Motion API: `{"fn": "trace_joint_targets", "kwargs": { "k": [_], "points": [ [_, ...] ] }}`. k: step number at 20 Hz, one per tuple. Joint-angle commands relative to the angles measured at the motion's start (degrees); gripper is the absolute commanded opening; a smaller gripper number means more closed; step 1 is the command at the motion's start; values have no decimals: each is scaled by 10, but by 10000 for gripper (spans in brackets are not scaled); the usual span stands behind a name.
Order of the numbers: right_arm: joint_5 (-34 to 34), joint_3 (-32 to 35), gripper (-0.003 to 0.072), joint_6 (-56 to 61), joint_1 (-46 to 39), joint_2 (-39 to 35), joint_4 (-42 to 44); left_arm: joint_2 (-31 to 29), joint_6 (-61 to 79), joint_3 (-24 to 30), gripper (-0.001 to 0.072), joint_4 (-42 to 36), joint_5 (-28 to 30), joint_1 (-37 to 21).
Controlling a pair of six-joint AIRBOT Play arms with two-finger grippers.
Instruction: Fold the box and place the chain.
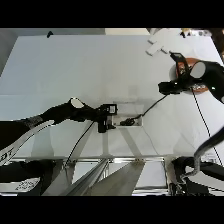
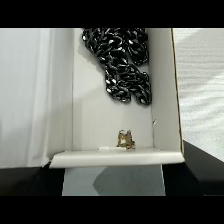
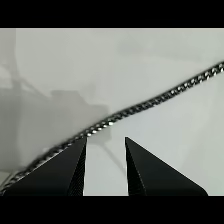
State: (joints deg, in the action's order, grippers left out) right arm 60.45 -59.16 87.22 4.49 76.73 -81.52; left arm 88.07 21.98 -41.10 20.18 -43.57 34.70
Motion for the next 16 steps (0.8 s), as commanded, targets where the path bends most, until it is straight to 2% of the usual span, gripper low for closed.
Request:
{"fn": "trace_joint_targets", "kwargs": {
  "k": [1,5,14,16],
  "points": [
    [-14,1,279,15,-10,77,-12,0,0,0,9,0,0,0],
    [-16,2,279,15,-10,112,-12,0,0,0,9,0,0,0],
    [-31,2,275,15,-10,117,-10,0,0,0,9,0,0,0],
    [-32,2,188,15,-10,117,-10,0,0,0,9,0,0,0]
  ]
}}
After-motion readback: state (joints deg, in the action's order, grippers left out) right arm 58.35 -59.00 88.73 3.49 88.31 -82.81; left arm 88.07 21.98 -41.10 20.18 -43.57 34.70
